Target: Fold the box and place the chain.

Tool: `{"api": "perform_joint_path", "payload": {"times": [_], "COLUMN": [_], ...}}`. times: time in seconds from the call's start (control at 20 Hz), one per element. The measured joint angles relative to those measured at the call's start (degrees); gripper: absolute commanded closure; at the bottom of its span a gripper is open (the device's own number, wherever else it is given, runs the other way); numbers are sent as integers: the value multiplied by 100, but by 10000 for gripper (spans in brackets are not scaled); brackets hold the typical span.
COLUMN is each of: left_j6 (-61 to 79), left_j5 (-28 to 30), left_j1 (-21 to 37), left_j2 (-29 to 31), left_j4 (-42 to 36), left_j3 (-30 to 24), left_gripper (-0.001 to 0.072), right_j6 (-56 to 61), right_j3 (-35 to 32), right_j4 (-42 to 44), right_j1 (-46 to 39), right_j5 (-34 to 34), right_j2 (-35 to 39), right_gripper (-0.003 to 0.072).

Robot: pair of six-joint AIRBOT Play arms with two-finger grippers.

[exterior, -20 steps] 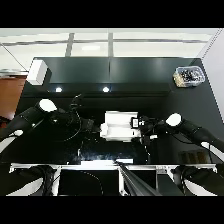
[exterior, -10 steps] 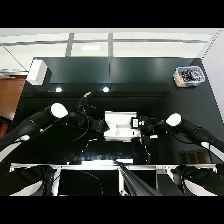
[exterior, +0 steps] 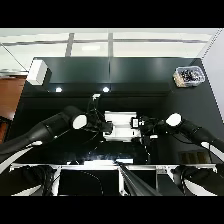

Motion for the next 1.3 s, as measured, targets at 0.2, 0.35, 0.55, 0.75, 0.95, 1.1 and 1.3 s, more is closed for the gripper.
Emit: {"api": "perform_joint_path", "payload": {"times": [0.2, 0.35, 0.55, 0.75, 0.95, 1.1, 1.3], "left_j6": [-748, -964, -1294, -1475, -1558, -1681, -1805], "left_j5": [-625, -999, -1266, -1325, -1344, -1261, -1139], "left_j1": [-269, -345, -380, -389, -391, -393, -420], "left_j2": [-501, -826, -1054, -1211, -1276, -1294, -1303], "left_j4": [525, 643, 693, 697, 702, 734, 750], "left_j3": [540, 855, 1040, 1097, 1110, 1115, 1115], "left_gripper": [257, 288, 288, 289, 290, 303, 305], "right_j6": [0, 0, 0, 0, 0, 0, 0], "right_j3": [0, 0, 0, 0, 0, 0, 0], "right_j4": [0, 0, 0, 0, 0, 2, 2], "right_j1": [0, 0, 0, 0, 0, 0, 0], "right_j5": [-2, -4, -4, -4, -4, -4, -2], "right_j2": [0, 0, 0, 0, 0, 0, 0], "right_gripper": [160, 160, 160, 160, 160, 161, 160]}}
